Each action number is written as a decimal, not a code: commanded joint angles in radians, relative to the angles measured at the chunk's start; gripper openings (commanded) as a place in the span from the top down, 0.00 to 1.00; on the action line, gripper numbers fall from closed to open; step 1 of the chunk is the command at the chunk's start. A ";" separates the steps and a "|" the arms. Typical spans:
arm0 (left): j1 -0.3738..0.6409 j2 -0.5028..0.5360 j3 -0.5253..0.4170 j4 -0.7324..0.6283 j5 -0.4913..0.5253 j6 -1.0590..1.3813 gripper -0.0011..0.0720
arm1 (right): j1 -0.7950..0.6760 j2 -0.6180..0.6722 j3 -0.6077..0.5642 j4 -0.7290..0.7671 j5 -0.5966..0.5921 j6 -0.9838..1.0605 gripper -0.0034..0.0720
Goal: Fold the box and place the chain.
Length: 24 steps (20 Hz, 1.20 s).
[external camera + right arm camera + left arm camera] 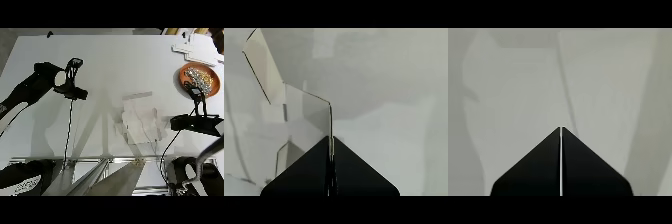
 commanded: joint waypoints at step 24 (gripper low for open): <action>-0.088 -0.402 0.001 -1.357 0.054 1.381 0.21 | 0.006 0.006 -0.016 0.010 -0.008 0.000 0.93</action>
